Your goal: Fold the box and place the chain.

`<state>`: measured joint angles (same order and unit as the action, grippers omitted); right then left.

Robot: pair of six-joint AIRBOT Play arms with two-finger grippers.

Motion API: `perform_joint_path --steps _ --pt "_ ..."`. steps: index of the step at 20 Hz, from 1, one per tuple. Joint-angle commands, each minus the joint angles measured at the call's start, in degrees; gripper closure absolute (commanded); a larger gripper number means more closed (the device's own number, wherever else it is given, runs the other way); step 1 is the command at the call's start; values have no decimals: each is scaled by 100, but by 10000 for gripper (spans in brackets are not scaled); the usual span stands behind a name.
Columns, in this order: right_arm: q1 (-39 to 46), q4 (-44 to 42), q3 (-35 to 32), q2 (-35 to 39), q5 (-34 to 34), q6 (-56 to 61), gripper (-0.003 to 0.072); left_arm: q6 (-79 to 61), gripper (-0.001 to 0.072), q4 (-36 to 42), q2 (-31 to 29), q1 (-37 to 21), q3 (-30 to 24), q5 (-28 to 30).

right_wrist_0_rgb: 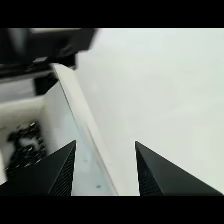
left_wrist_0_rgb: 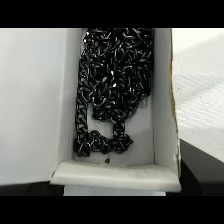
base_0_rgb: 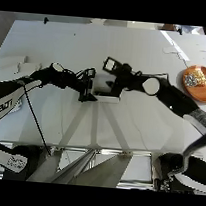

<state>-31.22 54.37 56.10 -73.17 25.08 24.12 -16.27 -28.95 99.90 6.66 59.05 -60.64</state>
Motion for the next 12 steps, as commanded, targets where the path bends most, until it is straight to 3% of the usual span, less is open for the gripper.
perform_joint_path --steps 1,3,6,9,12 --pt "339 -216 428 35 44 160 307 -2 346 0 2 -2 4 2" --pt "542 -385 597 -61 168 160 347 -2 346 0 2 -2 4 0" --pt "796 -431 715 -356 592 385 347 -2 346 0 2 -2 4 2" --pt "909 -476 800 -848 1539 863 408 -2 346 0 2 -2 4 0" --pt "909 -780 800 -1161 2288 841 408 -2 346 -2 2 -2 4 2"
